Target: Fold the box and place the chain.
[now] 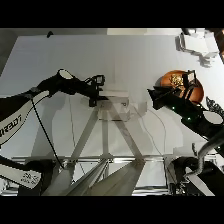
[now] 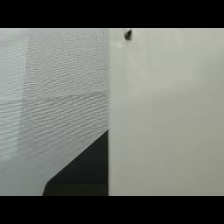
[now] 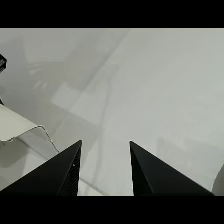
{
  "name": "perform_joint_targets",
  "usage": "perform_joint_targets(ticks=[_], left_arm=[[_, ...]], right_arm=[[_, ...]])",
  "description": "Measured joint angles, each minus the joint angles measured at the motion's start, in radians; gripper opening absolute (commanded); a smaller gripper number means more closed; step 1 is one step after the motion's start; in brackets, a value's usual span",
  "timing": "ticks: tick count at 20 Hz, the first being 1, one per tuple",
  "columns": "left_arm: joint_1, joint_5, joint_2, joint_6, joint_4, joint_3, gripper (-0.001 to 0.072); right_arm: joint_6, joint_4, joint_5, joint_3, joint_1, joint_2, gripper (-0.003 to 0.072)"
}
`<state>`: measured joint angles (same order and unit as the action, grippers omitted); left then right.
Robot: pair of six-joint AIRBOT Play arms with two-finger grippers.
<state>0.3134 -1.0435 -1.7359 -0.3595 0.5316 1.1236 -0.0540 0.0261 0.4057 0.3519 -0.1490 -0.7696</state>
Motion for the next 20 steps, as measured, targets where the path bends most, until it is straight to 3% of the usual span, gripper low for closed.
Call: perform_joint_targets(ticks=[12,17,18,20], left_arm=[[-0.001,-0.007,-0.034,0.026,-0.008,0.002,0.0007],[-0.001,-0.005,-0.034,0.026,-0.004,0.001,0.0007],[-0.001,-0.005,-0.034,0.026,-0.003,0.002,0.0007],[-0.001,-0.005,-0.034,0.026,-0.002,0.002,0.0007]], right_arm=[[0.000,-0.005,0.009,0.000,0.000,0.000,0.0336],[0.006,0.004,0.158,0.019,0.000,0.000,0.0339],[0.017,0.017,0.204,0.029,0.000,0.000,0.0347],[0.061,0.065,0.319,0.054,0.000,0.000,0.0480]])
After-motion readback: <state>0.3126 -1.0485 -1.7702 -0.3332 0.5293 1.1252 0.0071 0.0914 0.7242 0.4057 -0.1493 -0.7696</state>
